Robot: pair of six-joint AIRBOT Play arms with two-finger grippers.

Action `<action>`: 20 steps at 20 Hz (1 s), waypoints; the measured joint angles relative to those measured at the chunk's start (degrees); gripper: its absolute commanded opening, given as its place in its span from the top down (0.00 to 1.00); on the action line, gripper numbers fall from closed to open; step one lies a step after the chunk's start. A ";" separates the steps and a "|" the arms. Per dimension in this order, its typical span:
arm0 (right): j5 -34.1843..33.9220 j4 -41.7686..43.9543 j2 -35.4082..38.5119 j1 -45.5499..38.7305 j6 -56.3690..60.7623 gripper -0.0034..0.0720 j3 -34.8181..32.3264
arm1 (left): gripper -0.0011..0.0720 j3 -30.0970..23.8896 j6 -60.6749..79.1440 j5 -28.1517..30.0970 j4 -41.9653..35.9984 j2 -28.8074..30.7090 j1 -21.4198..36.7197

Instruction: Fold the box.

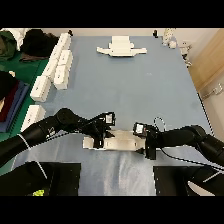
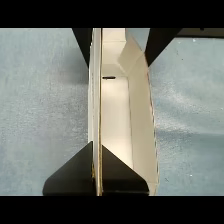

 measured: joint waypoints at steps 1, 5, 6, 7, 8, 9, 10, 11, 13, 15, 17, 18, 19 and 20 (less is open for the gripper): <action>-0.52 0.74 -0.55 -0.22 -1.09 0.07 0.00 | 0.96 0.00 0.00 -0.57 0.02 0.00 0.00; -1.95 1.73 -1.53 -0.59 -3.39 0.07 0.02 | 0.96 -0.04 -0.02 -0.48 0.04 -0.02 -0.07; -2.03 1.73 -1.60 -0.61 -3.54 0.07 0.04 | 0.96 -0.04 -0.02 -0.37 0.04 -0.02 -0.07; -2.16 1.75 -1.70 -0.72 -3.89 0.07 0.04 | 0.96 -0.04 -0.02 -0.26 0.04 -0.02 -0.07; -2.19 1.73 -1.77 -0.72 -3.93 0.07 0.04 | 0.96 -0.04 -0.02 -0.20 0.04 -0.02 -0.07; -2.10 1.68 -1.88 -0.72 -4.04 0.07 0.04 | 0.96 -0.04 -0.02 -0.15 0.02 -0.02 -0.07; -1.64 1.57 -2.08 -0.72 -4.31 0.07 0.04 | 0.96 -0.04 -0.02 -0.04 0.00 -0.02 -0.07; -0.33 1.42 -2.25 -0.72 -4.42 0.06 0.02 | 0.96 -0.04 -0.02 0.20 -0.02 -0.02 -0.07; 3.17 1.36 -2.54 -0.72 -5.11 0.01 0.04 | 0.96 -0.04 0.00 0.44 -0.02 -0.02 -0.07; 4.52 1.46 -2.67 -0.70 -5.88 0.01 0.02 | 0.96 -0.04 0.00 0.39 -0.02 -0.02 -0.04; 4.96 1.49 -2.78 -0.70 -6.21 0.01 0.02 | 0.96 -0.04 0.00 0.33 -0.02 -0.02 -0.04; 5.09 1.51 -2.89 -0.70 -6.51 0.01 0.02 | 0.96 -0.04 0.00 0.31 -0.02 -0.02 -0.07; 5.07 1.64 -3.17 -0.70 -6.78 0.01 0.02 | 0.96 -0.04 0.00 0.26 -0.02 -0.02 -0.07; 5.01 1.75 -3.54 -0.70 -6.95 0.01 0.02 | 0.96 -0.04 0.00 0.24 -0.02 -0.04 -0.07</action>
